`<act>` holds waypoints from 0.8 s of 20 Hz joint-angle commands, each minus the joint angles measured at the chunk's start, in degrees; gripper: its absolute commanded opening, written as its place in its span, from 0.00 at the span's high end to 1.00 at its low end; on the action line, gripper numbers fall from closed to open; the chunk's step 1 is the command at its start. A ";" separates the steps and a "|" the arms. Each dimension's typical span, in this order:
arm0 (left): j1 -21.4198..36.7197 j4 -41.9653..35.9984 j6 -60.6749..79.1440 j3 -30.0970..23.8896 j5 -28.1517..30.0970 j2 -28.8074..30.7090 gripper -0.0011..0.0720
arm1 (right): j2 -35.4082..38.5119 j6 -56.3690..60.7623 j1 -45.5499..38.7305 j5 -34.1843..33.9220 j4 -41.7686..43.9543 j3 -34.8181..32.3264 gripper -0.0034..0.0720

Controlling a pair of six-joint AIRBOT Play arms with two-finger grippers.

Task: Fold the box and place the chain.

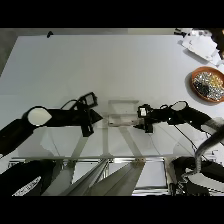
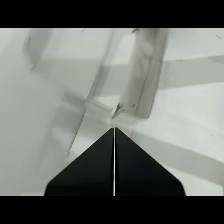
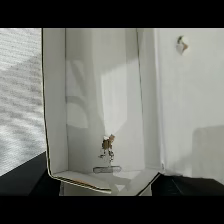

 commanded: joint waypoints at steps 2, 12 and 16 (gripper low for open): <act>11.63 12.37 -27.10 -0.57 -11.47 3.41 0.98 | -0.02 0.00 0.02 0.00 0.02 0.00 0.35; 10.27 -7.26 -31.56 -2.40 -6.56 -19.41 0.98 | -0.02 -0.02 0.02 0.00 0.02 0.00 0.35; 6.78 -7.41 -34.47 -2.40 0.13 -21.73 0.99 | 0.00 -0.02 0.02 0.00 0.02 0.00 0.35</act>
